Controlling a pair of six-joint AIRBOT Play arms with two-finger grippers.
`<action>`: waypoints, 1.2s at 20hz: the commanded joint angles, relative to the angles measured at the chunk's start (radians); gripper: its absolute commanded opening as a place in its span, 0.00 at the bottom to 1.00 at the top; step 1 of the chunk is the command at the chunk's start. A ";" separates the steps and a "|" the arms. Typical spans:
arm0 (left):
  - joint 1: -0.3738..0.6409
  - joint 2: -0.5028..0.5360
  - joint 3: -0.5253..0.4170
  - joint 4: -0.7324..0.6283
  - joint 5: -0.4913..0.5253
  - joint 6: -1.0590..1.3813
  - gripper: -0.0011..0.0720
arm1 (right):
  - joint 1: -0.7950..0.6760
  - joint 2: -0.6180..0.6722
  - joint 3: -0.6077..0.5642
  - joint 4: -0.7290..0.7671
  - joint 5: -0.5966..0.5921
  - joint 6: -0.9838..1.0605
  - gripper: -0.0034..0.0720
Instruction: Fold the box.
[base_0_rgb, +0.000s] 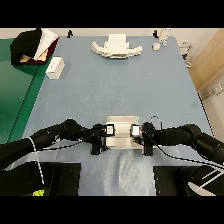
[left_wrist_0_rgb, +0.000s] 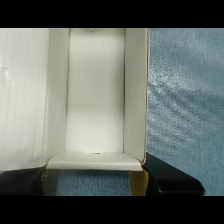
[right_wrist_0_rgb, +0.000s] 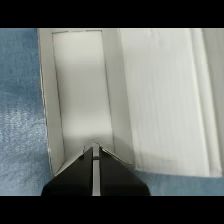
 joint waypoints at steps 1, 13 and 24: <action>-0.001 0.000 0.000 0.000 0.000 0.000 0.44 | 0.020 -0.029 0.000 0.014 0.037 -0.005 0.12; -0.001 0.000 0.000 0.000 0.000 0.000 0.44 | 0.018 -0.030 0.006 -0.040 -0.015 0.051 0.86; -0.001 0.000 0.000 0.000 0.000 0.000 0.44 | -0.020 0.102 0.186 -0.882 -0.486 1.547 0.05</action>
